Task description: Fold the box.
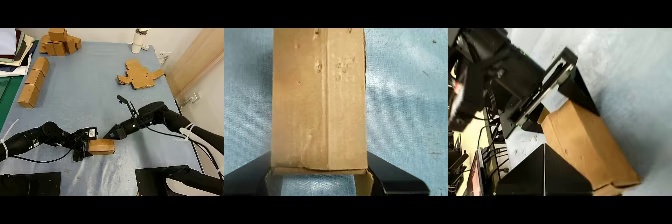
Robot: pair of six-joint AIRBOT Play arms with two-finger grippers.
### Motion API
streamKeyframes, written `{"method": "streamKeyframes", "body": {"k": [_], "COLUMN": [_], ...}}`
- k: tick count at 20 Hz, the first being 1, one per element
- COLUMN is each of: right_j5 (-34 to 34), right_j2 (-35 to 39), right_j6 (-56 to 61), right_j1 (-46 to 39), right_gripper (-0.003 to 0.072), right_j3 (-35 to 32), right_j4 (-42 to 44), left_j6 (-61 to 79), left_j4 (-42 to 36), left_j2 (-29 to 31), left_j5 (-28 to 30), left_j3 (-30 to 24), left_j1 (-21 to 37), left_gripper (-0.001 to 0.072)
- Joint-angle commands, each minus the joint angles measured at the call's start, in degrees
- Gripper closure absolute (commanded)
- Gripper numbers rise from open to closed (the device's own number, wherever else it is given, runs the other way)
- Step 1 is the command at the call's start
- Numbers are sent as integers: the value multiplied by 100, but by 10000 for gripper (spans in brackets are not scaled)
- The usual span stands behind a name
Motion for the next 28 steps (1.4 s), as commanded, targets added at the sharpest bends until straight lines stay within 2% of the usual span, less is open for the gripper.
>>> {"method": "streamKeyframes", "body": {"k": [1,5,10,28], "right_j5": [514,1226,1596,1808], "right_j2": [411,946,997,994], "right_j6": [-302,-297,-251,-142], "right_j1": [262,691,1014,1047], "right_gripper": [655,654,655,655], "right_j3": [-715,-1174,-1198,-1198], "right_j4": [85,66,63,-7], "left_j6": [2,2,2,2], "left_j4": [2,2,2,2], "left_j2": [-4,-4,-4,-4], "left_j5": [0,0,2,0], "left_j3": [-2,-2,-2,-2], "left_j1": [-2,-2,-2,-2], "left_gripper": [308,308,308,308]}}
